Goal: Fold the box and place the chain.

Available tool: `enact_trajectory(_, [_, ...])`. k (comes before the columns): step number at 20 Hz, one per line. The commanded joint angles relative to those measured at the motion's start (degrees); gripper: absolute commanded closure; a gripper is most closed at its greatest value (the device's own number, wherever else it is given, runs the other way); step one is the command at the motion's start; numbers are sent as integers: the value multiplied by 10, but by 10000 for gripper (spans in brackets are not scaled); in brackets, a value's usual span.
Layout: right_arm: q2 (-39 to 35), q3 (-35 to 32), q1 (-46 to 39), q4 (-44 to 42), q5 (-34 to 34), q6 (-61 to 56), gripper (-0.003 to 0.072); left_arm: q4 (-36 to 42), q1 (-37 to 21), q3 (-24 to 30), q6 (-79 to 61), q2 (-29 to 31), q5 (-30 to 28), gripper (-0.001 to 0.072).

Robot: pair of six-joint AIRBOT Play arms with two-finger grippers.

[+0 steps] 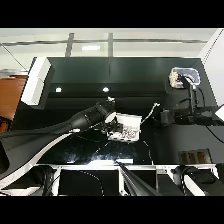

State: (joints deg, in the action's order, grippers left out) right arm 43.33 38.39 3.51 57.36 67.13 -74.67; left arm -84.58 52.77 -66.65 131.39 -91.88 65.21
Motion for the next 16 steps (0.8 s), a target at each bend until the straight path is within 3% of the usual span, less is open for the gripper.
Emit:
enact_trajectory(1, [0,-55,-60,7,-71,179,249,0,0,0,0,0,-1,678])
enact_trajectory(3, [2,-96,-59,-19,-115,289,222,0,0,0,0,0,0,678])
enact_trajectory(4, [2,-113,-56,-18,-126,331,0,0,0,0,0,0,0,678])
enact_trajectory(5, [2,-126,-50,-12,-133,380,-31,0,0,0,0,0,0,678])
enact_trajectory(9, [16,-152,-23,-1,-269,509,-30,0,0,0,0,0,0,678])
enact_trajectory(12, [57,-150,-23,-6,-428,410,-29,0,0,0,0,0,0,678])
enact_trajectory(16, [133,-124,-18,-2,-443,373,-28,0,0,0,0,0,0,678])
